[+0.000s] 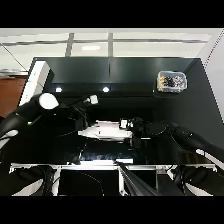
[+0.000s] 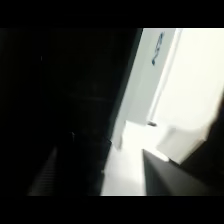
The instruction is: Fold the box and place the chain.
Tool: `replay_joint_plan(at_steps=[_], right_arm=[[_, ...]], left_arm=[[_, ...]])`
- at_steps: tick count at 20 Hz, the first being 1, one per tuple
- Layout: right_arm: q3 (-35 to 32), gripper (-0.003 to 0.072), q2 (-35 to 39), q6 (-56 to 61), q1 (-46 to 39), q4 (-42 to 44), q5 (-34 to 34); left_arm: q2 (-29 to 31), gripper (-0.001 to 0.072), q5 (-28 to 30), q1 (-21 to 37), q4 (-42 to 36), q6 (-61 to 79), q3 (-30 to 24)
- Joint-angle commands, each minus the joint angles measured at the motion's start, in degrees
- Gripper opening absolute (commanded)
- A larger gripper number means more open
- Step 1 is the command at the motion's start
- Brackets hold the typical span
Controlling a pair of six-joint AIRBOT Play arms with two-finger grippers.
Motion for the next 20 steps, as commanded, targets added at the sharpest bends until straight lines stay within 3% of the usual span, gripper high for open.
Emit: replay_joint_plan(at_steps=[1,2,3,5,8,10,14,16,20], right_arm=[[0.02,0.0546,-0.02,0.02,-0.04,0.0,0.04],[0.02,0.0546,-0.02,0.02,-0.04,0.0,0.04],[0.02,0.0546,-0.02,0.02,-0.04,0.02,0.04],[0.02,0.0546,-0.02,0.02,-0.04,0.0,0.04],[0.02,0.0546,-0.02,0.02,-0.04,0.0,0.02],[0.02,0.0546,-0.02,0.02,-0.04,0.0,0.02],[0.02,0.0546,-0.02,0.02,-0.04,0.0,0.04],[0.02,0.0546,-0.02,0.02,-0.04,0.0,0.04],[0.02,0.0546,-0.02,0.02,-0.04,-0.02,0.07]], left_arm=[[5.73,0.0157,-11.78,3.76,2.34,-13.09,0.04],[6.36,0.0027,-15.85,4.11,1.42,-13.42,0.02],[6.54,0.0026,-18.4,4.09,-2.21,-15.5,-0.5],[6.54,0.0026,-16.9,2.67,-14.12,-14.95,-3.74],[6.49,0.0027,0.07,-0.28,-25.35,-11.1,-8.59],[5.86,0.0027,11.74,-1.31,-28.02,-10.88,-9.86],[-0.11,0.0027,25.79,-4.5,-28.83,-10.88,-9.88],[-3.54,0.0027,28.83,-6.19,-28.79,-10.86,-9.86],[-7.93,0.0027,26.05,-7.85,-28.63,-10.86,-9.84]])
